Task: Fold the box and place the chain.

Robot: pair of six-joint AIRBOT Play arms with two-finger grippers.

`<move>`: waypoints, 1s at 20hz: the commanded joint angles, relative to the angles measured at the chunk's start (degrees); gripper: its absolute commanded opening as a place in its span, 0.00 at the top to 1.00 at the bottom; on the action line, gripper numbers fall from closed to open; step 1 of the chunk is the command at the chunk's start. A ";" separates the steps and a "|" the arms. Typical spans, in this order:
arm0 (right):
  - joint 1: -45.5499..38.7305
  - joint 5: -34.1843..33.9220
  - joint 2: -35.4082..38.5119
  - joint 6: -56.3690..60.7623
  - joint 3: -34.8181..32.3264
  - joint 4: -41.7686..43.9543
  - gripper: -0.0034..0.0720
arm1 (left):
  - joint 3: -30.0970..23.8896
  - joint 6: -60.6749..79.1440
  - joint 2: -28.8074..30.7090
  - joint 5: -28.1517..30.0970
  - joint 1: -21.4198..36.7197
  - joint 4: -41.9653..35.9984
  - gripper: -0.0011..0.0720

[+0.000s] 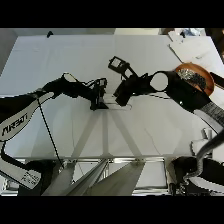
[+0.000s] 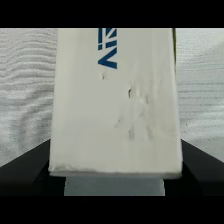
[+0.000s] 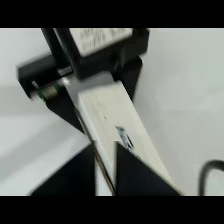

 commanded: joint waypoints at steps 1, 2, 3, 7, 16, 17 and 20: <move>-1.51 0.39 -2.86 0.70 1.57 16.31 0.94 | 0.00 0.00 -0.02 -0.02 0.00 0.02 0.54; -1.51 0.66 -4.85 1.70 1.57 18.32 0.94 | 0.02 0.00 -0.02 0.00 0.00 0.02 0.54; -1.51 0.87 -7.13 3.26 1.57 19.04 0.94 | 0.02 0.00 -0.02 0.00 0.00 0.02 0.54; -1.51 0.79 -15.26 8.96 1.57 19.17 0.94 | 0.02 0.00 -0.02 0.00 0.00 0.02 0.54; -1.51 0.52 -18.05 8.90 1.57 17.84 0.95 | 0.02 0.00 -0.02 0.00 0.00 0.02 0.54; -1.51 0.79 -17.99 8.90 1.57 17.46 0.95 | 0.02 0.00 -0.02 0.00 0.00 0.02 0.54; -1.51 0.70 -16.87 8.87 1.57 17.11 0.95 | 0.02 -0.02 -0.02 0.00 0.00 0.02 0.54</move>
